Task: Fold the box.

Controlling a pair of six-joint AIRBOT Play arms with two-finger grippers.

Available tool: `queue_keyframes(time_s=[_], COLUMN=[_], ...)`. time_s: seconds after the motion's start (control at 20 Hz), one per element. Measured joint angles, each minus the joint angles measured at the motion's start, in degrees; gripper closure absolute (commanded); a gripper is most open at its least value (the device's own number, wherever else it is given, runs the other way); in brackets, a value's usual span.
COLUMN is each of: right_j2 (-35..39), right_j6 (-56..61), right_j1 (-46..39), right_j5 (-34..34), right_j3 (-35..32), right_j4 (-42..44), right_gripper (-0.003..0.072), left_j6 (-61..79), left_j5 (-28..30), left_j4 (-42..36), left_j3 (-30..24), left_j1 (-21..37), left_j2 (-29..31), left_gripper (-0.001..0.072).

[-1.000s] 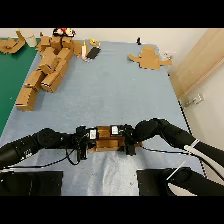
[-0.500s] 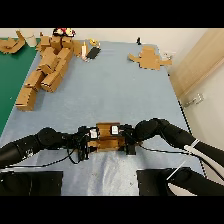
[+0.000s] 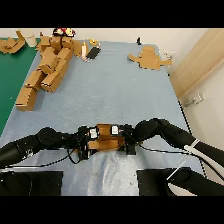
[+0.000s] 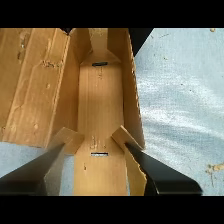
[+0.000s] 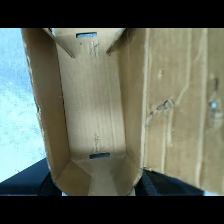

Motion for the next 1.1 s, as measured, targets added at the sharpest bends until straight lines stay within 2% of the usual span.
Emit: queue_keyframes(time_s=[0.25,0.3,0.35,0.4,0.75,0.9,1.1], right_j2=[0.0,0.0,0.0,0.0,0.0,0.0,0.0], right_j6=[0.0,0.0,0.0,0.0,0.0,0.0,0.0], right_j1=[0.0,0.0,0.0,0.0,0.0,0.0,0.0], right_j5=[0.0,0.0,0.0,0.0,0.0,0.0,0.0], right_j3=[0.0,0.0,0.0,0.0,0.0,0.0,0.0], right_j4=[0.0,0.0,0.0,0.3,0.1,0.1,0.1], right_gripper=[0.0155,0.0155,0.0154,0.0155,0.0154,0.0155,0.0155], left_j6=[0.0,0.0,-0.1,-0.2,-4.8,-16.9,-41.1], left_j5=[0.0,0.1,0.1,0.2,0.4,-0.7,-5.2], left_j4=[0.0,0.3,0.7,1.1,7.7,15.5,25.4], left_j3=[0.0,0.0,0.0,0.0,-0.1,-0.7,-1.3], left_j1=[0.0,0.0,0.0,0.0,0.4,2.9,11.3], left_j2=[0.0,0.0,0.0,0.0,2.5,6.9,15.9], left_gripper=[0.0128,0.0373,0.0669,0.0698,0.0698,0.0699,0.0698])
